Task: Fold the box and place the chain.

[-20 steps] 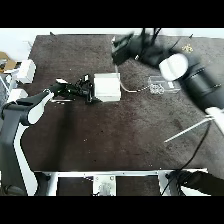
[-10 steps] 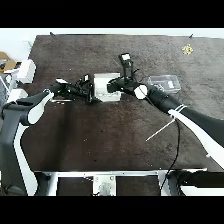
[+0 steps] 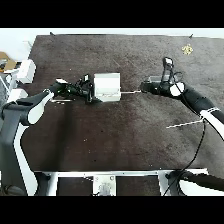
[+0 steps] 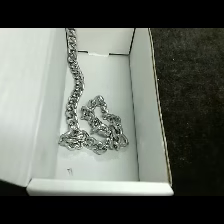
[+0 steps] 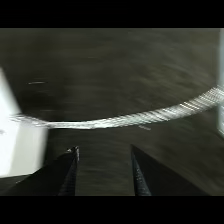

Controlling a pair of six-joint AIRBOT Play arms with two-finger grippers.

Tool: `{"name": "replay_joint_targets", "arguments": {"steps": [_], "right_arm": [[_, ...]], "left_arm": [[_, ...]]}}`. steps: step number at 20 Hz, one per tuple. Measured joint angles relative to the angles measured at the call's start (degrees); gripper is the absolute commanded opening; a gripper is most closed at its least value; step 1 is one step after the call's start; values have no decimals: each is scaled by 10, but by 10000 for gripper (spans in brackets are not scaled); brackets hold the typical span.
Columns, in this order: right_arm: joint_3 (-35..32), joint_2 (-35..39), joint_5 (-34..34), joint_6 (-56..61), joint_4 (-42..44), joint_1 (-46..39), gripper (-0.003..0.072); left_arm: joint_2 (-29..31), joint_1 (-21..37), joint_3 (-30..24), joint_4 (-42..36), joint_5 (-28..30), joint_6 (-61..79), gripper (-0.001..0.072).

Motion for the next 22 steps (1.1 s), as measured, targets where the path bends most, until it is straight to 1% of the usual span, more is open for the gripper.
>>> {"name": "replay_joint_targets", "arguments": {"steps": [4,5,10,15,16,17,18,19,22], "right_arm": [[-16,-46,-66,26,46,-22,384],[-15,-60,-77,29,58,-24,322],[1,-119,-124,36,112,-29,319],[41,-166,-140,38,141,-24,315],[50,-174,-141,39,144,-21,273],[58,-182,-143,44,146,-20,128],[63,-189,-145,52,147,-19,51],[66,-194,-147,58,149,-19,2],[73,-191,-150,70,146,-11,1]], "left_arm": [[0,0,0,0,0,0,275],[0,0,0,0,0,0,275],[0,0,0,0,0,0,275],[0,0,0,0,0,0,275],[0,0,0,0,-1,0,275],[0,0,0,0,-1,0,275],[0,0,0,0,-1,0,275],[0,0,0,0,-1,0,275],[0,0,0,0,-1,0,275]]}}
